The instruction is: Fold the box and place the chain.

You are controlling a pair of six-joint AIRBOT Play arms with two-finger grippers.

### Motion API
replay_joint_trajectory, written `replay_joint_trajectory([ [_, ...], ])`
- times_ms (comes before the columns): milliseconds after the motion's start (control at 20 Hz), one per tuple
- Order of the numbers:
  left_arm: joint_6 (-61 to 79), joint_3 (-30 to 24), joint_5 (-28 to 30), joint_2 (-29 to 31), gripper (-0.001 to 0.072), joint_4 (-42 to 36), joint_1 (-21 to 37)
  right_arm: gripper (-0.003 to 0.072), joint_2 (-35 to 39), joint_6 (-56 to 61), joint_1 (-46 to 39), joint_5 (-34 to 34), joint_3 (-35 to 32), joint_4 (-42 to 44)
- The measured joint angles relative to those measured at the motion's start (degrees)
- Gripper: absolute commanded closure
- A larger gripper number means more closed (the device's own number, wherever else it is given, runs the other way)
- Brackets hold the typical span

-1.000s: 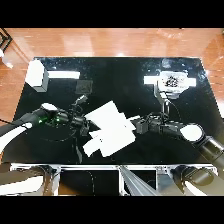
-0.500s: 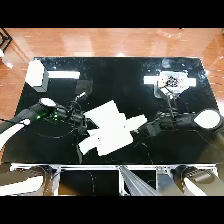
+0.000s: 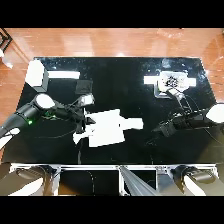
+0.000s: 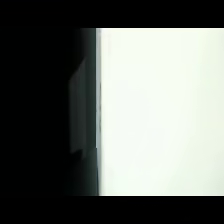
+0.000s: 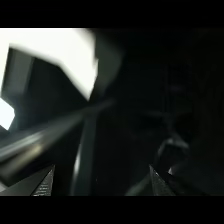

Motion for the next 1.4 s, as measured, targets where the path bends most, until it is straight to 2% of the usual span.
replay_joint_trajectory([
  [250, 3.3, 0.02, 2.8, 1.27, 0.0688, 4.68, -3.74, -0.0014, 0.0, -5.73, 5.2, -4.81, -0.92, 5.33],
  [550, 6.34, 0.04, 4.98, -2.47, 0.0689, 4.59, -4.74, -0.0015, 0.0, -15.04, 16.24, -14.47, -6.45, 6.56],
  [950, 5.31, 0.07, 4.76, -4.33, 0.069, 4.28, -5.07, -0.0015, 0.0, -18.16, 27.34, -23.63, -12.48, 6.95],
  [1200, 1.29, 0.07, 4.2, -4.46, 0.0691, 4.37, -5.07, -0.0015, 0.0, -18.51, 30.51, -29.11, -13.55, 6.67],
  [1400, -0.02, -1.07, 6.86, -4.5, 0.0689, 4.28, -5.07, -0.0015, 0.0, -18.56, 31.12, -31.36, -13.75, 6.36],
])
